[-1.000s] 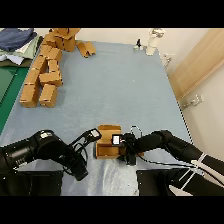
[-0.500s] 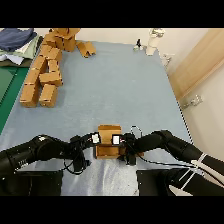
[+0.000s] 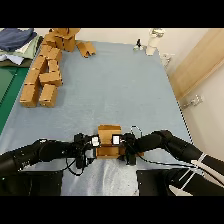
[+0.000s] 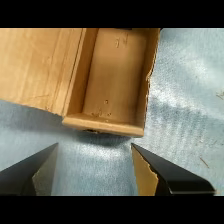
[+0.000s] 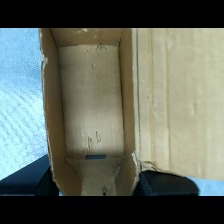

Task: Fold the box.

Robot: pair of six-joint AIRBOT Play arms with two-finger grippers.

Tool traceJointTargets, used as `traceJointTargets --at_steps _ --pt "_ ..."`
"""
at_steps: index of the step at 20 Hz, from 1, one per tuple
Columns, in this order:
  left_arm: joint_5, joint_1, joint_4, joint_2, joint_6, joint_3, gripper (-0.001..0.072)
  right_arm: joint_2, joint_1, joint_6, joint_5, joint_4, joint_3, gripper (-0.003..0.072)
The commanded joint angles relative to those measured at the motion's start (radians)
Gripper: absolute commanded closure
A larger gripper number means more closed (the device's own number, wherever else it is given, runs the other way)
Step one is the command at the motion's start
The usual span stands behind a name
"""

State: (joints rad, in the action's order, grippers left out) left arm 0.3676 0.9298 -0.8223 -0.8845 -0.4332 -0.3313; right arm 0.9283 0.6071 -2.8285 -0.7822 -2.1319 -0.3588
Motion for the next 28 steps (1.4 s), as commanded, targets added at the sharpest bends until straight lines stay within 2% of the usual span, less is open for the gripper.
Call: traceJointTargets --at_steps 1,3,28 --pt "-0.015 -0.001 0.138 -0.038 0.160 0.002 0.0015 -0.001 0.000 0.000 -0.001 0.000 0.001 0.0183" --pt "-0.005 -0.001 0.183 -0.039 0.203 0.002 0.0015 -0.001 0.000 0.000 -0.001 0.000 0.001 0.0183" --pt "-0.016 -0.001 0.289 -0.166 0.367 -0.063 0.0016 -0.001 0.000 0.000 -0.002 0.000 0.001 0.0183"
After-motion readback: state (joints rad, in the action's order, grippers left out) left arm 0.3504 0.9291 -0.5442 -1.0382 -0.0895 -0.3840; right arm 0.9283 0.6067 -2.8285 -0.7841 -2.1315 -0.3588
